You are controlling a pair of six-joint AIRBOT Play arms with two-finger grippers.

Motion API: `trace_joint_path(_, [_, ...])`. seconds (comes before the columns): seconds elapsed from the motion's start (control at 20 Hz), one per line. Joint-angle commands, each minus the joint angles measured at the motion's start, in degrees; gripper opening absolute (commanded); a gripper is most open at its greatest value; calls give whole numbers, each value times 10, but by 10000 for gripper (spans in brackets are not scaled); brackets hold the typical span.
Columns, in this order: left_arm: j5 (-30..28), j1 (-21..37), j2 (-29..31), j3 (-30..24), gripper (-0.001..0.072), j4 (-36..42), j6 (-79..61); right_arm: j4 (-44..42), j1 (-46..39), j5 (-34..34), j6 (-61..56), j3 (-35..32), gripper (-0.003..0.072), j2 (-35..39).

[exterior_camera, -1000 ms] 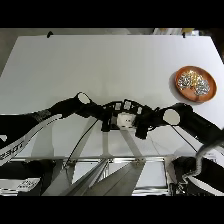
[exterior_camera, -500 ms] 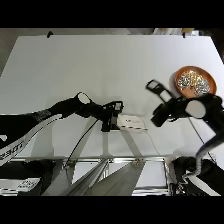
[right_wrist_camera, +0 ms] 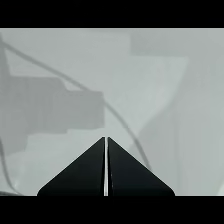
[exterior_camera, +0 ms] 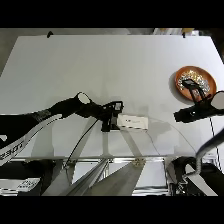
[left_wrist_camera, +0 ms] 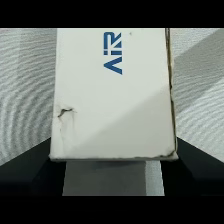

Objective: Fold the box and place the chain.

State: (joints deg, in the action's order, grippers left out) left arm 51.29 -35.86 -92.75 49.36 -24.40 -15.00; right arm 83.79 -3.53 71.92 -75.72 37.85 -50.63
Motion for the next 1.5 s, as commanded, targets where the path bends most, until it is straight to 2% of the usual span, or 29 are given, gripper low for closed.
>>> trace_joint_path(0.0, [0, 0, 0, 1, 273, 4, 0, -2, -21, 8, -6, -1, 19, 0])
trace_joint_path(0.25, [29, 2, 4, 1, 272, 7, 1, -2, -21, 8, -6, -1, 19, 0])
trace_joint_path(0.35, [34, 14, 30, 1, 272, -23, 47, -2, -21, 7, -6, -1, 19, 0])
trace_joint_path(0.45, [34, 40, 83, 1, 273, -76, 139, -2, -21, 8, -6, -1, 19, 0])
trace_joint_path(0.65, [34, 137, 209, 1, 273, -219, 333, -2, -21, 8, -6, -1, 19, 0])
trace_joint_path(0.85, [35, 284, 290, 1, 273, -303, 493, -2, -21, 8, -6, -1, 19, 0])
trace_joint_path(1.0, [51, 397, 296, 0, 273, -345, 589, -2, -21, 8, -5, -1, 19, 0])
trace_joint_path(1.15, [64, 472, 287, -2, 275, -407, 649, -2, -21, 8, -5, -1, 19, 0])
trace_joint_path(1.4, [120, 492, 250, -3, 281, -460, 665, -2, -21, 7, -6, -1, 19, 0])
trace_joint_path(1.45, [135, 492, 240, -3, 325, -473, 681, -2, -21, 8, -6, -1, 19, 0])
